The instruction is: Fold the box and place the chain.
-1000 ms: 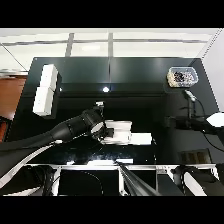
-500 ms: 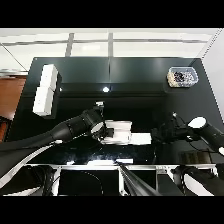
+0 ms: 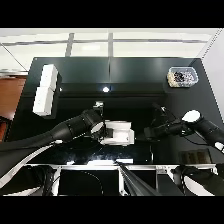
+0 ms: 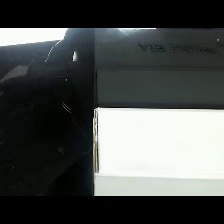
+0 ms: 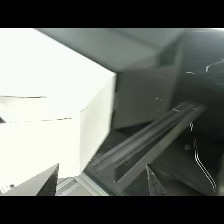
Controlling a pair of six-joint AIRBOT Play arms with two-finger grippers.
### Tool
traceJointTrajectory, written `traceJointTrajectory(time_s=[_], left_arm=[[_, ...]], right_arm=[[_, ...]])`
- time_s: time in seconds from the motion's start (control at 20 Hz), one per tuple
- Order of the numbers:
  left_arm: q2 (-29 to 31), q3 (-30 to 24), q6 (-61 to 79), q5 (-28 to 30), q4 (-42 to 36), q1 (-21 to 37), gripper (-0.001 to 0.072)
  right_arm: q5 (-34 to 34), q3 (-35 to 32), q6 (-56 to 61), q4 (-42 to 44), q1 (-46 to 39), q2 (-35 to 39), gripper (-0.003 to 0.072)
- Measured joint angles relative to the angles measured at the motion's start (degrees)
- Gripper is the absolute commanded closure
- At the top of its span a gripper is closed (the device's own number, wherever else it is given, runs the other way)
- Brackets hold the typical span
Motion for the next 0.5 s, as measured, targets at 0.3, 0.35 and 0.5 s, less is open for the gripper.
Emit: traceJointTrajectory(time_s=[0.3,0.35,0.5], left_arm=[[0.0,0.0,0.0,-0.28,0.02,0.0,0.0678],[0.0,0.0,0.02,-0.28,0.02,0.0,0.0678],[0.0,0.0,0.02,-0.28,0.04,0.02,0.0678]], right_arm=[[-6.56,1.11,0.11,1.46,7.74,-0.04,0.007],[-7.96,1.29,1.07,1.42,8.94,-0.04,0.008],[-12.81,2.38,6.16,-0.39,13.09,-0.04,0.0081]])
